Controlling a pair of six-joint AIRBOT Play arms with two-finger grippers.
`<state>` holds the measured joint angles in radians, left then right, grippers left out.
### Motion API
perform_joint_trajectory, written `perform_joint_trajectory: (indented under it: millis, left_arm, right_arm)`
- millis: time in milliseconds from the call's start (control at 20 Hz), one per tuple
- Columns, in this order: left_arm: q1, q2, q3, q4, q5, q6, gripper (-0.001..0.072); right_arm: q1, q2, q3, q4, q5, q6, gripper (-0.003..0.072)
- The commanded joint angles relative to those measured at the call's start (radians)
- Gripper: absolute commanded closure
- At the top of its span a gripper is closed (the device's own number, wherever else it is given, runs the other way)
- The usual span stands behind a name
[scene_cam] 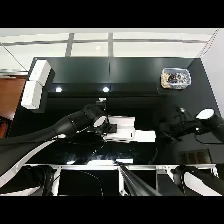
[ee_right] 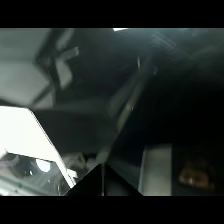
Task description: Fold the box and place the chain.
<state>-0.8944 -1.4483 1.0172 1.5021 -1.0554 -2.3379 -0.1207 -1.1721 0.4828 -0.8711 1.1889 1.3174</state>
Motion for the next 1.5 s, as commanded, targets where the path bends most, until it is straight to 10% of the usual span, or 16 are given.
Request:
perform_joint_trajectory:
  millis: [0,300,400,750,1150,1450]
  left_arm:
    - [0.000,0.000,0.001,0.000,0.006,0.000,0.0677]
    - [0.000,0.000,0.001,0.000,0.001,0.000,0.0677]
    - [0.000,0.000,0.001,0.000,-0.002,0.000,0.0677]
    - [0.000,0.000,0.001,0.000,-0.003,0.000,0.0677]
    - [0.000,0.000,0.001,0.000,-0.002,0.000,0.0677]
    - [0.000,0.000,0.001,0.004,0.000,0.000,0.0677]
  right_arm:
    - [0.133,-0.053,-0.006,0.094,-0.028,-0.007,0.0669]
    - [0.181,-0.052,0.010,0.455,-0.013,-0.293,0.0607]
    - [0.181,-0.052,0.029,0.452,0.022,-0.314,0.0066]
    - [0.349,-0.052,0.067,0.423,-0.093,-0.196,0.0068]
    - [0.736,-0.052,0.306,-0.462,-0.214,0.780,0.0161]
    - [0.924,-0.072,0.353,-0.645,-0.219,1.168,0.0340]
